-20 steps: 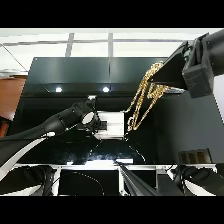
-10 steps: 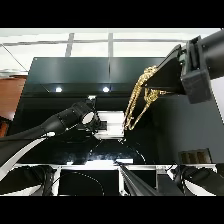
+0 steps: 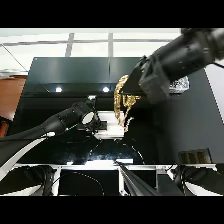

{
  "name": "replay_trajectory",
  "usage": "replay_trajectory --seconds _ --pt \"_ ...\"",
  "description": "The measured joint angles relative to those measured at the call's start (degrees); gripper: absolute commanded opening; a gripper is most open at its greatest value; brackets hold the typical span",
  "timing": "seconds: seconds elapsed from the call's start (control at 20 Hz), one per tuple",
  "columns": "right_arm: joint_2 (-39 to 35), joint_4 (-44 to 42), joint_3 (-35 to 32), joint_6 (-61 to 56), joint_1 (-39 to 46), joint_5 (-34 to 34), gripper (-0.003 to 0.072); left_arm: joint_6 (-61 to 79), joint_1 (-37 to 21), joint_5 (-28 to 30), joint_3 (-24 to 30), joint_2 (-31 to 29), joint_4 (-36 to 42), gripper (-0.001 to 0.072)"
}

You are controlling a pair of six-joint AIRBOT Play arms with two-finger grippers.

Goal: Fold the box and place the chain.

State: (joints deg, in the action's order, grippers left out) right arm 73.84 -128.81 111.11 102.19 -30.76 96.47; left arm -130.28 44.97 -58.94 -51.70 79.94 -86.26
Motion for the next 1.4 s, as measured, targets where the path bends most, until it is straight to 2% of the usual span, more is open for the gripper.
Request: replay_trajectory --seconds 0.3,0.45,1.1,1.15,1.2,1.25,1.4 --pt "2.4 1.0 -0.7 -0.2 -0.8 -0.3 0.0022 0.0 0.0 0.0 0.0 0.0 0.0 0.0029" --pt "2.7 1.2 -4.2 -0.3 -0.9 -1.1 0.0022 0.0 0.0 0.0 0.0 0.0 0.0 0.0029" --pt "2.9 1.5 -36.7 2.4 -1.7 -16.8 0.0039 0.0 0.0 0.3 0.0 0.0 0.0 0.0029" --pt "2.9 1.6 -38.2 2.6 -1.7 -18.0 0.0274 0.0 0.0 0.3 0.0 0.0 0.0 0.0029" --pt "2.9 1.5 -39.2 2.7 -1.7 -19.0 0.0626 0.0 0.0 0.4 0.0 0.0 0.0 0.0029" --pt "2.8 1.4 -40.0 2.8 -1.6 -19.6 0.0699 0.0 0.0 0.4 0.0 0.0 0.0 0.0029" --pt "1.4 1.4 -41.1 3.3 0.7 -18.4 0.0699 0.0 0.0 0.4 0.0 0.0 0.0 0.0029"
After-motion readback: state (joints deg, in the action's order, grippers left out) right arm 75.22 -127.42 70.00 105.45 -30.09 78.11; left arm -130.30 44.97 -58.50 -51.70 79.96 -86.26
